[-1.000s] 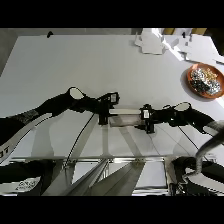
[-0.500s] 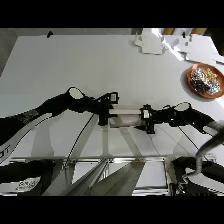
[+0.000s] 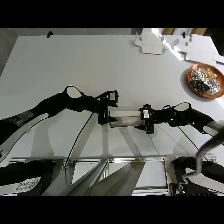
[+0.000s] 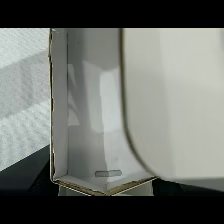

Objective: Fold the box and place the chain.

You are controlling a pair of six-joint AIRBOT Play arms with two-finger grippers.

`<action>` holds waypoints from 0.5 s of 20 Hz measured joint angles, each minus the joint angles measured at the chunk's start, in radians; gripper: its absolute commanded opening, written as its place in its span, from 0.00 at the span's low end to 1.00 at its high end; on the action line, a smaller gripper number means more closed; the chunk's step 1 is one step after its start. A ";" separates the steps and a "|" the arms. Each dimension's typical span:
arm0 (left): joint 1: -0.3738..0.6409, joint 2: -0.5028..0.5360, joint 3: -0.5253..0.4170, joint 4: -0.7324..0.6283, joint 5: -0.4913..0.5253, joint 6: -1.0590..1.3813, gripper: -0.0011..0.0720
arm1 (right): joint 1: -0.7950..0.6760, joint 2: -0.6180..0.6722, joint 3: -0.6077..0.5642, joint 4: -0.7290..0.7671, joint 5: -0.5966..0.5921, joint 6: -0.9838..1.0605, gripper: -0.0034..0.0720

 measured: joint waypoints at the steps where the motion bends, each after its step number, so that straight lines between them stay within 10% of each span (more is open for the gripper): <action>1: 0.006 0.019 0.000 0.029 0.009 -0.023 0.96 | 0.000 0.000 0.000 0.000 0.000 0.000 0.58; 2: 0.013 0.043 0.000 0.072 0.010 -0.057 0.91 | 0.000 0.000 0.000 0.000 0.000 0.000 0.58; 6: 0.011 0.183 0.000 0.284 0.006 -0.247 0.17 | 0.000 0.000 0.000 0.000 0.001 0.001 0.58; 10: -0.072 0.314 0.000 0.430 -0.034 -0.436 0.02 | 0.000 0.000 0.000 -0.001 0.002 0.000 0.58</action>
